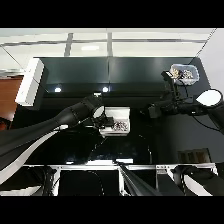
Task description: Fold the box and place the chain.
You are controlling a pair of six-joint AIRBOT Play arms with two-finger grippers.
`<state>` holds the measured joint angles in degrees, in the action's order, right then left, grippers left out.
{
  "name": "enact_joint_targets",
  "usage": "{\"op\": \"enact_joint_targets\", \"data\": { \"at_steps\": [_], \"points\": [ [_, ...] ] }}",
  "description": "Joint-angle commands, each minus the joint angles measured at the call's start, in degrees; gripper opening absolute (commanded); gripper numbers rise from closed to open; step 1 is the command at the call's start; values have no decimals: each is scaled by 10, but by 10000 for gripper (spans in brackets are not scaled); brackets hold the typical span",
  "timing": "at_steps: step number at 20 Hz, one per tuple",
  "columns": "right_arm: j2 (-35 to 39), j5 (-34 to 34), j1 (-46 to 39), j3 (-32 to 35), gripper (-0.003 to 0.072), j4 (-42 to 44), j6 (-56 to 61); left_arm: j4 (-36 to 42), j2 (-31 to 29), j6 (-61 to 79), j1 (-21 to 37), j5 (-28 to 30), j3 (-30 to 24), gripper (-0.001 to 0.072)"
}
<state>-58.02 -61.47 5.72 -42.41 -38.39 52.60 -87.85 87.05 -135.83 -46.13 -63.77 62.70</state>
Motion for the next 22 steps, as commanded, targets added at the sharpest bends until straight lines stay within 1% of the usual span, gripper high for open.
{"op": "enact_joint_targets", "data": {
  "at_steps": [1, 2, 3, 6, 7, 8, 9, 10, 11, 12, 13, 14, 15, 16, 17, 18, 19, 20, 22],
  "points": [
    [0, -24, -20, -1, 282, -19, -3, -2, -2, 17, 0, -20, 12, 126],
    [0, -25, -20, -1, 283, -23, -4, -5, -9, 19, 0, -27, 17, 394],
    [0, -25, -20, -1, 282, -24, -7, -12, -23, 20, 0, -27, 18, 570],
    [0, -23, -20, -1, 282, -26, -12, -51, -97, 83, -2, -32, 11, 575],
    [0, -24, -20, -1, 282, -26, -12, -65, -130, 103, 1, -32, 0, 575],
    [0, -24, -20, -1, 283, -26, -12, -87, -167, 112, 10, -32, -23, 575],
    [0, -23, -20, -1, 283, -26, -12, -95, -198, 112, 31, -32, -50, 574],
    [0, -23, -20, -1, 282, -26, -12, -82, -228, 113, 68, -38, -82, 575],
    [0, -24, -20, -1, 283, -26, -12, -60, -254, 134, 107, -36, -113, 575],
    [0, -23, -20, -1, 282, -26, -12, -14, -277, 194, 153, -19, -148, 574],
    [0, -23, -20, -1, 283, -26, -12, 64, -290, 297, 201, 5, -181, 574],
    [0, -23, -20, -1, 282, -26, -11, 165, -289, 438, 244, 14, -207, 572],
    [0, -23, -20, -1, 283, -26, -11, 281, -281, 627, 283, 3, -234, 572],
    [0, -22, -20, -1, 283, -26, -12, 358, -272, 796, 306, -19, -255, 572],
    [0, -22, -20, -1, 282, -26, -12, 403, -263, 937, 318, -25, -274, 574],
    [0, -22, -20, -1, 283, -26, -12, 417, -256, 1047, 319, -16, -287, 577],
    [0, -22, -20, -1, 282, -26, -12, 417, -251, 1147, 315, -4, -295, 717],
    [0, -22, -20, -1, 282, -26, -11, 417, -247, 1222, 309, 18, -300, 710],
    [0, -22, -20, -1, 282, -26, -11, 417, -242, 1329, 291, 83, -301, 710]
  ]
}}
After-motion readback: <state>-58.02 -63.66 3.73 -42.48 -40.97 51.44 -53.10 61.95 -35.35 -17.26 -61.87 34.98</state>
